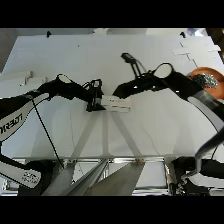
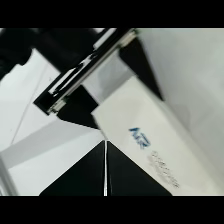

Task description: Fold the box and place the chain.

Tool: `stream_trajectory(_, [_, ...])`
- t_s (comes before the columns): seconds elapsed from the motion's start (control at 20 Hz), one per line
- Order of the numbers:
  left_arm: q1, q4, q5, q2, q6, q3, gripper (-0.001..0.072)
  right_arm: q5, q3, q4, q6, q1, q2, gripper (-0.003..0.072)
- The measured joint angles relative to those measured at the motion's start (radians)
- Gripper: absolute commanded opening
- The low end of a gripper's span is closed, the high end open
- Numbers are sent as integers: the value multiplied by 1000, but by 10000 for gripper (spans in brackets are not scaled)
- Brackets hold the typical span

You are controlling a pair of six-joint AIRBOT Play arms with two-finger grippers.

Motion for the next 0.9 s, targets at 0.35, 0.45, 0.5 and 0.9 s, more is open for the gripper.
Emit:
stream_trajectory(0.35, [0,2,-1,0,2,0,464,-59,-224,51,-54,-92,47,12])
stream_trajectory(0.45, [0,2,0,0,2,0,464,-73,-253,55,-58,-100,44,11])
stream_trajectory(0.5, [0,2,0,0,3,0,464,-79,-262,58,-60,-103,42,11])
stream_trajectory(0.9, [0,3,0,0,3,0,464,-80,-284,54,-58,-108,34,14])
